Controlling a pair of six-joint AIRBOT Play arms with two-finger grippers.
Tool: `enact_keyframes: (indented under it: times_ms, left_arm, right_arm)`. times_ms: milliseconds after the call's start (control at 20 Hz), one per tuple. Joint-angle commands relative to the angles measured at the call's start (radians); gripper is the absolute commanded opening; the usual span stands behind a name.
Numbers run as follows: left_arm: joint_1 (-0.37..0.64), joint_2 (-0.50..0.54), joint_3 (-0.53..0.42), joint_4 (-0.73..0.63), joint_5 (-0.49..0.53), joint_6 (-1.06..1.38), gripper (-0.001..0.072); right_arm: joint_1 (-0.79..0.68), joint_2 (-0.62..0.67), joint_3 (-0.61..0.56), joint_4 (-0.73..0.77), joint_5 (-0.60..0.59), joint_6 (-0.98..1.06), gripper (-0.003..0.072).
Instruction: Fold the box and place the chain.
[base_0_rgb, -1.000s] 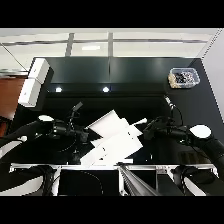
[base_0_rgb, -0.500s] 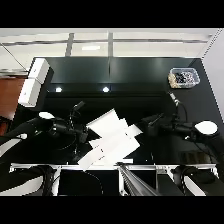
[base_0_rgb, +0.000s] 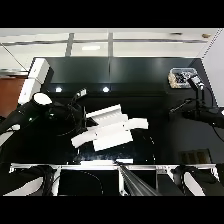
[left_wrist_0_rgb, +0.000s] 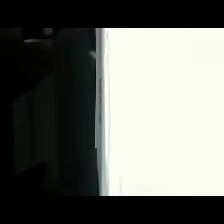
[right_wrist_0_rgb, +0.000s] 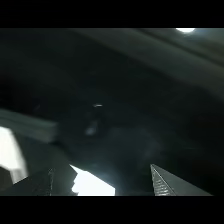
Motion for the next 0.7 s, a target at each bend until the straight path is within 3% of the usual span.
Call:
enact_keyframes:
  times_ms: [0,200,350,650]
  left_arm:
    - [-0.076,0.015,0.024,0.106,0.086,0.146,0.0027]
    - [-0.148,-0.004,0.018,0.107,0.246,0.146,0.0028]
    - [-0.151,-0.040,0.017,0.108,0.237,0.146,0.0027]
    - [-0.172,-0.098,0.017,0.117,0.231,0.146,0.0027]
  right_arm:
    - [-0.019,0.001,0.019,-0.009,-0.062,0.003,0.0698]
    - [0.054,-0.002,0.011,0.009,0.026,-0.095,0.0701]
    - [0.169,-0.003,-0.023,0.009,0.038,-0.208,0.0707]
    - [0.348,-0.003,-0.137,0.009,-0.052,-0.319,0.0706]
